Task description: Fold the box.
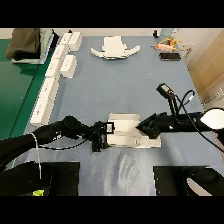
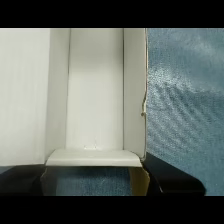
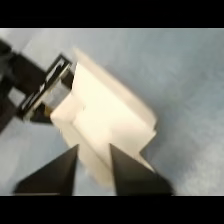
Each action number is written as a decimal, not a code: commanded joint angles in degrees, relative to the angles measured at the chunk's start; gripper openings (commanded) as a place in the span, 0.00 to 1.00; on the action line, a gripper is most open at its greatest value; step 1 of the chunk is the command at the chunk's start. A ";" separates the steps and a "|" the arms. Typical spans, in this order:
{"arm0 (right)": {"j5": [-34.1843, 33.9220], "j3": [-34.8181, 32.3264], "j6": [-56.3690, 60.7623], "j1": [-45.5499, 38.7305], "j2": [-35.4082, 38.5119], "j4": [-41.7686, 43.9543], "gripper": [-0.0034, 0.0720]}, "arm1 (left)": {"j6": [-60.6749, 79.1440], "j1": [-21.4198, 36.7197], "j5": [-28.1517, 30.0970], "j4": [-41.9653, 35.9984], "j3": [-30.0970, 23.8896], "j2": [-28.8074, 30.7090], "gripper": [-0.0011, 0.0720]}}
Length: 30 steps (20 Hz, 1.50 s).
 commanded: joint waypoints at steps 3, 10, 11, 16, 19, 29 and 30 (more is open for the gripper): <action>8.09 -8.00 -6.29 0.04 9.77 -13.00 0.91 | -0.02 -0.04 0.04 0.00 0.02 0.04 0.83; -7.91 -17.14 -34.99 0.04 10.05 -12.07 0.91 | -0.02 -0.04 0.02 0.00 0.02 0.04 0.83; -9.84 -17.38 -37.62 0.04 10.05 -11.04 0.91 | -0.02 -0.04 0.02 -0.02 0.02 0.04 0.83; -11.85 -17.42 -42.69 0.04 5.49 -5.03 0.90 | -0.02 -0.04 0.04 0.00 0.02 0.04 0.83; -13.53 -17.42 -48.87 0.04 -0.02 -0.13 0.90 | -0.02 -0.04 0.02 0.00 0.02 0.04 0.83; -14.32 -17.16 -55.04 0.07 -4.11 7.89 0.32 | -0.02 -0.04 0.04 0.00 0.02 0.02 0.83; -14.47 -17.18 -55.04 0.22 -4.11 8.20 0.32 | -0.02 -0.04 0.02 0.00 0.02 0.04 0.83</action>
